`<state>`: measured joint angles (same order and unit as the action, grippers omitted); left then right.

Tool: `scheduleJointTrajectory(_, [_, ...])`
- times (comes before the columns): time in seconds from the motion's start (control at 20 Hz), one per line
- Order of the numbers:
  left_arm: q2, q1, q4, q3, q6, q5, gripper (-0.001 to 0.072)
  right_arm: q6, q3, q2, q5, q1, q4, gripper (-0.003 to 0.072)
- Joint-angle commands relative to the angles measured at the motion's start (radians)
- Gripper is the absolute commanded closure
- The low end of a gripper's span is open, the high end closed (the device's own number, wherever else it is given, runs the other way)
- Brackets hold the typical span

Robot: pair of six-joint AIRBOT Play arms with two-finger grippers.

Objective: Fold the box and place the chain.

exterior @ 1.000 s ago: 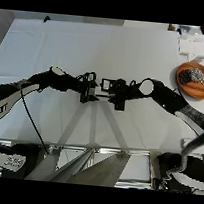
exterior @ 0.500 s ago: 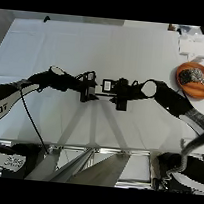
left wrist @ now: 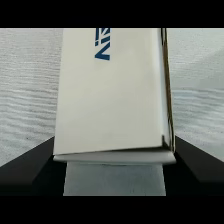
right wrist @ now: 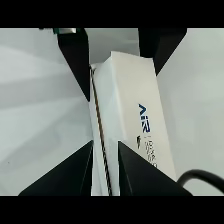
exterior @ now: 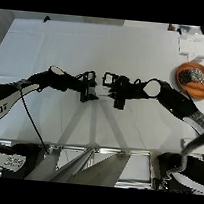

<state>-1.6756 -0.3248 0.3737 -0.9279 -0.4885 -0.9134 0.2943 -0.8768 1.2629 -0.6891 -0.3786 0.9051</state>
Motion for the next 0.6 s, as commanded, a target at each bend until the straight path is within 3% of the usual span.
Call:
scheduleJointTrajectory(0.0, [0.0,-0.001,0.001,-0.001,-0.001,-0.003,0.0495,0.055,-0.001,-0.003,0.01,0.001,-0.023,0.0535])
scheduleJointTrajectory(0.05, [0.0,-0.001,0.001,-0.001,-0.001,-0.003,0.0495,0.076,-0.001,-0.004,0.026,0.001,-0.024,0.0538])
scheduleJointTrajectory(0.15, [0.0,-0.001,0.001,-0.001,-0.001,-0.003,0.0495,0.129,-0.001,-0.004,0.064,0.001,-0.076,0.0674])
scheduleJointTrajectory(0.4, [0.0,-0.001,0.001,-0.001,-0.001,-0.003,0.0495,0.332,-0.001,0.015,0.087,0.053,-0.469,0.0678])
scheduleJointTrajectory(0.55, [0.0,-0.001,0.001,-0.001,-0.001,-0.003,0.0495,0.537,-0.001,0.092,0.006,0.124,-0.559,0.0679])
